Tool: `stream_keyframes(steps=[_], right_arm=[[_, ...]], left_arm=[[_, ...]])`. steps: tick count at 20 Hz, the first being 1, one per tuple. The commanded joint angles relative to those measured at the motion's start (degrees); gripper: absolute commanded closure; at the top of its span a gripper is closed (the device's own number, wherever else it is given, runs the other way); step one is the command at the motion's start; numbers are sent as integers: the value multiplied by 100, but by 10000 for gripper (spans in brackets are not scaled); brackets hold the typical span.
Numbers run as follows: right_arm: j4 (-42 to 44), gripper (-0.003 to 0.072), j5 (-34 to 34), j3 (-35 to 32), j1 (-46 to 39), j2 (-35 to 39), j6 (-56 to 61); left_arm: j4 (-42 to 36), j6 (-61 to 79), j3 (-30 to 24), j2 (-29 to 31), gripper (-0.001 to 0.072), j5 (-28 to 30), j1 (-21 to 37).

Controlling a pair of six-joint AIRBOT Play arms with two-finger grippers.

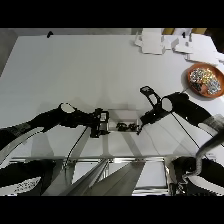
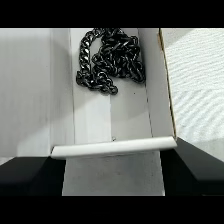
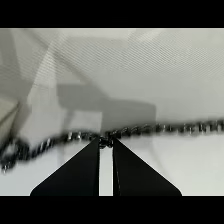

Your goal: Fold the box and place the chain.

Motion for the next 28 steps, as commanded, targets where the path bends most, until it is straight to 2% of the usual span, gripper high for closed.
stream_keyframes(steps=[1, 6, 10, 16, 21, 23, 28], right_arm=[[-177, 672, 201, 13, 2, 516, -7], [33, 672, 527, 17, 2, 1786, -28], [1294, 672, 555, 17, 2, 2612, -531], [3528, 672, 55, 17, 2, 2898, -1432], [4721, 672, -302, 17, 4, 2898, -1860], [4774, 672, -402, 15, 175, 2896, -1862], [3792, 672, -734, 15, 831, 2581, -1600]], left_arm=[[0, 0, 0, 4, 502, 0, 4], [0, 0, 0, 4, 502, 2, 4], [0, 0, 0, 4, 502, 0, 4], [0, 0, 0, 4, 502, 0, 4], [0, 0, 0, 4, 502, 0, 4], [0, 0, 0, 2, 502, 0, 4], [0, 0, 0, 4, 502, 0, 4]])
